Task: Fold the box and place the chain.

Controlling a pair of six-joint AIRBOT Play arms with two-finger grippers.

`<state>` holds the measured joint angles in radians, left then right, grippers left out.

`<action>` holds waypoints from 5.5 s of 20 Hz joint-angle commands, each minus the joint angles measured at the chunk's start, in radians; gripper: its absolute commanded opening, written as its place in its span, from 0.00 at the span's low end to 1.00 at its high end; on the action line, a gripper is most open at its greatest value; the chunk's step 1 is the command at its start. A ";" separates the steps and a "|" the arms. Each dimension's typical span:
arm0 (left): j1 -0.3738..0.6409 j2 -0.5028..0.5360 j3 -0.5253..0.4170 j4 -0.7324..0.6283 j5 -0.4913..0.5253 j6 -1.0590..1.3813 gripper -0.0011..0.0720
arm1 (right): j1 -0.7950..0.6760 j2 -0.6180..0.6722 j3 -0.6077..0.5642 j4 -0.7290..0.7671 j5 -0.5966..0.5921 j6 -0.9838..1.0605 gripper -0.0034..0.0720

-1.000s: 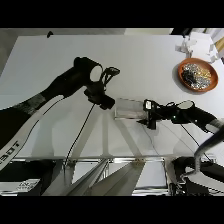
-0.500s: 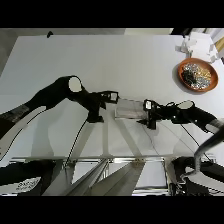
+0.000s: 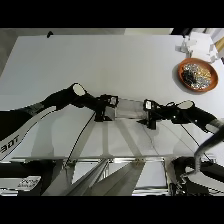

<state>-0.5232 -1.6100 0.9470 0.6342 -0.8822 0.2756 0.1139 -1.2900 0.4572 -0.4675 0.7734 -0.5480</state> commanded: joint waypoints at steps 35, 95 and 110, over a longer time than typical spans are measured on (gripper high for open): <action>-0.039 -0.072 -0.002 -0.181 -0.027 0.058 0.30 | 0.000 0.000 0.000 0.000 0.000 0.000 0.59; -0.039 -0.071 -0.002 -0.181 -0.032 0.058 0.30 | -0.107 0.335 0.043 0.127 0.059 0.544 0.06; -0.039 -0.071 -0.002 -0.181 -0.032 0.058 0.30 | -0.107 0.092 0.043 0.022 0.015 0.783 0.06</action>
<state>-0.5636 -1.6817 0.9451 0.4526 -0.9134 0.3332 0.0071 -1.1900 0.5007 -0.4519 0.7761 0.1902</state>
